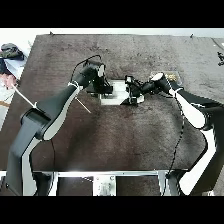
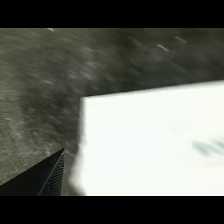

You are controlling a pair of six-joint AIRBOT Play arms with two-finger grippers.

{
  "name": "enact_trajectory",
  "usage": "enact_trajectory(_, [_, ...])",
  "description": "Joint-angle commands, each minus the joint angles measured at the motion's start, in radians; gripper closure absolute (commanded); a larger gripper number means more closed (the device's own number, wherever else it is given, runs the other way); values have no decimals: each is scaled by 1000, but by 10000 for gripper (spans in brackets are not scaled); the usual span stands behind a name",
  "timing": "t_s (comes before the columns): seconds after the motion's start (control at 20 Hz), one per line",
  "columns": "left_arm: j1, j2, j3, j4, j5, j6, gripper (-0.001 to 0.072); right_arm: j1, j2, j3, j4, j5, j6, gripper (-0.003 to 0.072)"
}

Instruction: Fold the box and place the chain.

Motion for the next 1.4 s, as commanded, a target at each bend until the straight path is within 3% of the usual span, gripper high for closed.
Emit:
enact_trajectory(0.0, [2, 56, 3, -31, -1, 168, 278, 1, 0, 1, 3, -1, 0, 163])
enact_trajectory(0.25, [2, 140, 2, 68, 3, 364, 278, 1, 0, 1, 3, -1, 1, 164])
enact_trajectory(0.5, [49, 203, -11, 28, 44, 547, 279, 1, 0, 1, 3, -1, 0, 163])
enact_trajectory(0.75, [197, 333, -148, -383, 194, 772, 279, 1, 0, 1, 3, -1, 0, 163])
enact_trajectory(0.9, [288, 343, -244, -464, 229, 906, 279, 1, 0, 1, 3, -1, 0, 163])
enact_trajectory(1.15, [440, 342, -495, -861, 350, 1425, 281, 1, 0, 1, 3, -1, 0, 163])
enact_trajectory(1.35, [452, 343, -549, -910, 422, 1429, 280, 1, 0, 1, 3, -1, 0, 163])
